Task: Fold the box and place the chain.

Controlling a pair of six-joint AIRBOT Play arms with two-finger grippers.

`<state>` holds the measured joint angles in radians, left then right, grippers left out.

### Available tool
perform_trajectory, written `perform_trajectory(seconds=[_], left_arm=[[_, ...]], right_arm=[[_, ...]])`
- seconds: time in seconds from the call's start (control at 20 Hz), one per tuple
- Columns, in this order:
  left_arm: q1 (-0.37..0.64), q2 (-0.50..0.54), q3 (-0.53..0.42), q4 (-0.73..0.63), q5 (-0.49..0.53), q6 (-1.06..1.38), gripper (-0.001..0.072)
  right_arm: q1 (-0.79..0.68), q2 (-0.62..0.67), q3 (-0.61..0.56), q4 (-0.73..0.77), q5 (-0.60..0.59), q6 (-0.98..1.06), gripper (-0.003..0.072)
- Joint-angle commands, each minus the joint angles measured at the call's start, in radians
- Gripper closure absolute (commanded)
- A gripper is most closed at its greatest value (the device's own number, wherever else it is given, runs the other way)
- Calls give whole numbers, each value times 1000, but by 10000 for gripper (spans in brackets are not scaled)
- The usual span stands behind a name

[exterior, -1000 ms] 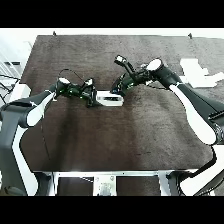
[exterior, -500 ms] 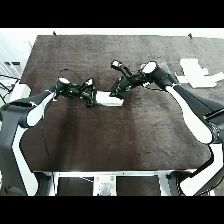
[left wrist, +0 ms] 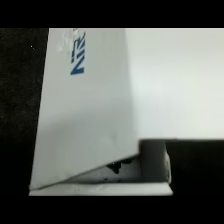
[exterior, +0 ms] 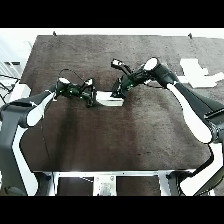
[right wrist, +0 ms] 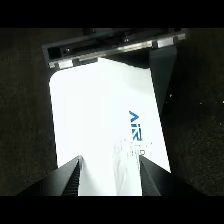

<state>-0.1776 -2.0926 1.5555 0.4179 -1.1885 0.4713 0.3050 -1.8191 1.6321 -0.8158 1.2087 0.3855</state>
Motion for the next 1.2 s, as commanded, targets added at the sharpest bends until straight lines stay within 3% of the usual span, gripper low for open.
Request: perform_trajectory(seconds=[0.0,0.7,0.85,1.1,1.15], left_arm=[[0,0,1,0,0,0,409],[0,0,1,0,0,0,409],[0,0,1,0,0,0,409],[0,0,1,0,0,0,409],[0,0,1,0,0,0,409]], right_arm=[[0,-12,0,-20,-26,3,246],[1,-10,40,-30,-63,33,257],[1,-11,38,-31,-63,32,352],[5,-31,28,-35,-68,32,431],[5,-31,28,-35,-75,33,499]])
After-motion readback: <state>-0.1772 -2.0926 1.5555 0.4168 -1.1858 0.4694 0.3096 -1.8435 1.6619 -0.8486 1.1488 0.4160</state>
